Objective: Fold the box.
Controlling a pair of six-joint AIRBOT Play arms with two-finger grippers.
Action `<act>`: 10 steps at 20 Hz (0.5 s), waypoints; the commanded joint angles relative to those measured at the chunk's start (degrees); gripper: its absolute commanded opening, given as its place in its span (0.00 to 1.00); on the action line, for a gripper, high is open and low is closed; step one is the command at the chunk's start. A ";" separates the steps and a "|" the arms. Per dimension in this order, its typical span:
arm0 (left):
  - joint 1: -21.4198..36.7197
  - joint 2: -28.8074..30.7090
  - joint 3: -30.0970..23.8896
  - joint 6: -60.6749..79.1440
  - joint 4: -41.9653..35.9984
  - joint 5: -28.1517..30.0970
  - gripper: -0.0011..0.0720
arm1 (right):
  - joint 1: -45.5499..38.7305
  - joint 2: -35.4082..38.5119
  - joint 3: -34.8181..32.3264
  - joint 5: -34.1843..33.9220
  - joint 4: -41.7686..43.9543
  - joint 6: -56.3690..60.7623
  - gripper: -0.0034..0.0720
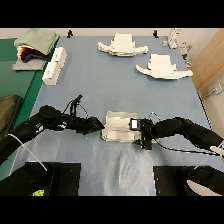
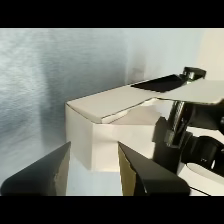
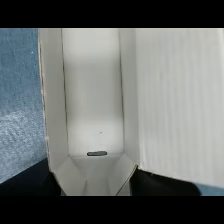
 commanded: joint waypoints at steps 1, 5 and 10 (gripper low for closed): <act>-4.63 0.00 1.88 -1.86 1.99 2.27 0.63 | 0.00 0.02 0.04 0.02 0.02 0.00 0.73; -13.42 -0.02 6.91 -18.05 18.64 7.19 0.57 | 0.00 0.02 0.04 0.00 0.00 0.02 0.73; -20.09 -0.20 10.12 -32.87 32.85 6.93 0.57 | 0.00 0.02 0.04 0.00 0.00 0.00 0.73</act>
